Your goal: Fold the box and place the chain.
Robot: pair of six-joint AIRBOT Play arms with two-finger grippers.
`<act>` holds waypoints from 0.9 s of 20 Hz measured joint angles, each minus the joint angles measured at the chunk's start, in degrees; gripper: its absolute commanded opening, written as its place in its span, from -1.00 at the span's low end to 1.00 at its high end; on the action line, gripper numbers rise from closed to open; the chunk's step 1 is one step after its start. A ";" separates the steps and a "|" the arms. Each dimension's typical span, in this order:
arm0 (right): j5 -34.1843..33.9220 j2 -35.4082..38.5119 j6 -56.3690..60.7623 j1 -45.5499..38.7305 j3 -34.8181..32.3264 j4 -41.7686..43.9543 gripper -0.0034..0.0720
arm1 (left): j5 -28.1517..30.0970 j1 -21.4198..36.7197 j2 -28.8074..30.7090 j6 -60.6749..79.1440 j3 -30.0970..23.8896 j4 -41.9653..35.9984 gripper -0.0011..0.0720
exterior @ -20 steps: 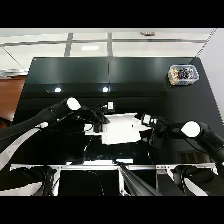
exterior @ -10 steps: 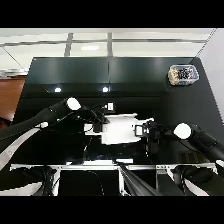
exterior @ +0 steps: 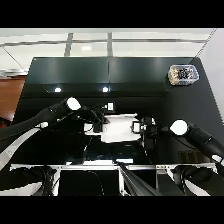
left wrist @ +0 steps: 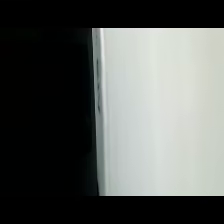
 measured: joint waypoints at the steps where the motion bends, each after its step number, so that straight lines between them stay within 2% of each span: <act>1: -0.24 -0.04 -0.17 -0.15 0.74 0.24 0.94 | -0.02 0.00 0.00 0.00 0.00 -0.09 -0.90; 8: -0.92 -0.17 -1.62 -3.56 4.28 1.36 0.94 | 0.00 0.07 0.00 -0.04 0.00 -0.42 -0.90; 18: 1.55 -0.31 -2.05 -6.38 4.96 2.73 0.94 | -1.14 0.13 0.15 -0.02 0.00 -0.39 -0.90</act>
